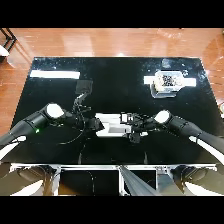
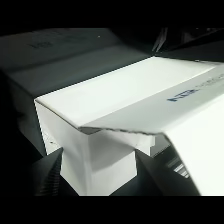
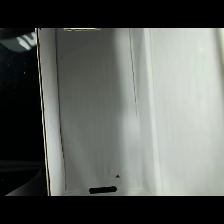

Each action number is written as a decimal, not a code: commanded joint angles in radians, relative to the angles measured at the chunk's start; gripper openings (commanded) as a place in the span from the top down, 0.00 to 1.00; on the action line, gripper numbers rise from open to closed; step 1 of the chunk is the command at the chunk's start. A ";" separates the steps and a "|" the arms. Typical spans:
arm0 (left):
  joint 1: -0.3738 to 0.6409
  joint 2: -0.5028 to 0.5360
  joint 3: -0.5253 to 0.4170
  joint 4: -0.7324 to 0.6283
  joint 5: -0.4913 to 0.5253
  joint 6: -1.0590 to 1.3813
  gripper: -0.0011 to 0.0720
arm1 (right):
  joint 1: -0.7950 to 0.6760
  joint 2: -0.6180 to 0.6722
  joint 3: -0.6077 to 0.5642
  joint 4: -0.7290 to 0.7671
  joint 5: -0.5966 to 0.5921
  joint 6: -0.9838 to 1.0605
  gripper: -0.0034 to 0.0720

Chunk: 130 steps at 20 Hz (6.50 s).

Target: Fold the box and place the chain.

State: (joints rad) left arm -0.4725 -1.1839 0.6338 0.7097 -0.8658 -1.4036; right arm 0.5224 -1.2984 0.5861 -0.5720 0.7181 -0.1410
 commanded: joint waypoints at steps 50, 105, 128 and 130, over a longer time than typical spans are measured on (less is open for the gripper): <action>0.013 0.014 0.001 0.034 0.068 -0.034 0.11 | 0.001 -0.001 0.000 -0.001 0.003 0.001 0.48; -0.107 -0.026 0.012 0.169 0.173 -0.197 0.12 | 0.011 -0.002 0.000 -0.008 -0.004 0.003 0.48; -0.222 -0.027 0.086 0.577 0.079 -0.614 0.23 | 0.011 -0.002 0.000 -0.008 -0.004 0.003 0.48; -0.245 -0.028 0.098 0.648 0.067 -0.700 0.23 | 0.011 -0.002 0.000 -0.008 -0.004 0.003 0.48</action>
State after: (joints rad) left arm -0.6888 -1.2106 0.7170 1.2453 -0.7895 -1.9759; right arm 0.5339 -1.2999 0.5861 -0.5800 0.7124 -0.1379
